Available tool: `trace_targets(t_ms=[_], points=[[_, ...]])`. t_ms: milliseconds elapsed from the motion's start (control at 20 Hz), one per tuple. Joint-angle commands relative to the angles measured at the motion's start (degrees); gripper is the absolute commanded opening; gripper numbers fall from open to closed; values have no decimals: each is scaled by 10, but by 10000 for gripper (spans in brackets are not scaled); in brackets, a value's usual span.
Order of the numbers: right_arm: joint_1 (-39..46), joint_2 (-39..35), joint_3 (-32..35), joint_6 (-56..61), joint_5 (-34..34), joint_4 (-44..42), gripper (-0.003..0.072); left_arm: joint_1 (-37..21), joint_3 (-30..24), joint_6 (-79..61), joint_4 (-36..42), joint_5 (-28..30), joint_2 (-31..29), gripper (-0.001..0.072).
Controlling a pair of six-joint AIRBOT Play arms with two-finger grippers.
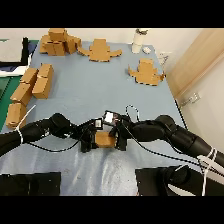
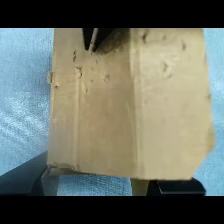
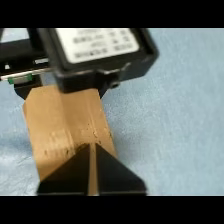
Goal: Fold the box.
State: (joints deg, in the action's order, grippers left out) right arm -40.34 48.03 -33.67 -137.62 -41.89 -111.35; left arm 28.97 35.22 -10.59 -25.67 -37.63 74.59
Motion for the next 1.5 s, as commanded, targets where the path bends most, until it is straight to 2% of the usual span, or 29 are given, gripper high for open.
trace_targets(t_ms=[0, 50, 350, 450, 700, 1050, 1250, 1450], points=[[-11, -15, 13, -34, 15, 10, 306, 0, 0, 0, 0, 0, 0, 521], [-11, -15, 13, -59, 13, 2, 339, 0, 0, 0, 0, 0, 0, 521], [-27, -16, 13, -91, -32, -24, 344, 0, 0, 0, 0, 0, 0, 521], [-36, -16, 17, -107, -26, -19, 437, 0, 0, 0, 0, 0, 0, 521], [-42, 2, 21, -114, 27, 37, 437, 0, 0, 0, 0, 0, 0, 522], [-45, 2, 21, -114, 26, 58, 435, 0, 0, 0, 0, 0, 0, 522], [-44, 1, 21, -114, 32, 66, 335, 0, 0, 0, 0, 0, 0, 521], [-45, -11, 21, -114, 33, 66, 335, 0, 0, 0, 0, 0, 0, 521]])
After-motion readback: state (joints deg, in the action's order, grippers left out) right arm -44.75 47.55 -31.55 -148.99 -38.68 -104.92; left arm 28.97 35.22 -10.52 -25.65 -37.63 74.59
